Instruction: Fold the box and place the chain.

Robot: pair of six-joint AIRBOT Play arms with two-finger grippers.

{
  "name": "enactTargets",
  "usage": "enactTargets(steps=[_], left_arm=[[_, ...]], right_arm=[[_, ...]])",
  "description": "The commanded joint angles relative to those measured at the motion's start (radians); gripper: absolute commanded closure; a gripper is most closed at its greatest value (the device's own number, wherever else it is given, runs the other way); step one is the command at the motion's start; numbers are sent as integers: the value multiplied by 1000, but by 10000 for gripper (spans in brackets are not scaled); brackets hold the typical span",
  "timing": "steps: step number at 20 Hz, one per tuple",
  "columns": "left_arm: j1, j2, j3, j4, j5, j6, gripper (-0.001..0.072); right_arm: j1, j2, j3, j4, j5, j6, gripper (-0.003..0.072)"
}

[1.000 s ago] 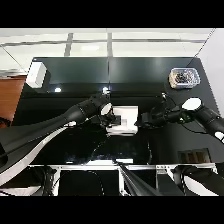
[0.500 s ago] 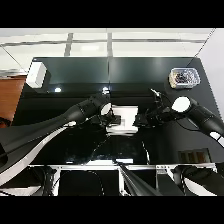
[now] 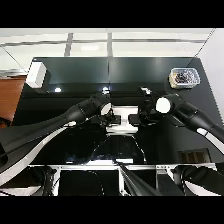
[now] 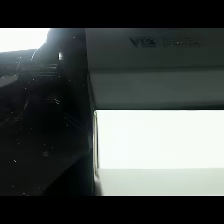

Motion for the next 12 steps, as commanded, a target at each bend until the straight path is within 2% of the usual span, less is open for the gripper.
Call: enactTargets(steps=[1,12], left_arm=[[0,0,0,0,-3,0,680],[0,0,0,0,-6,0,680]], right_arm=[[59,-53,44,-101,35,100,496],[122,-98,67,-251,57,257,495]])
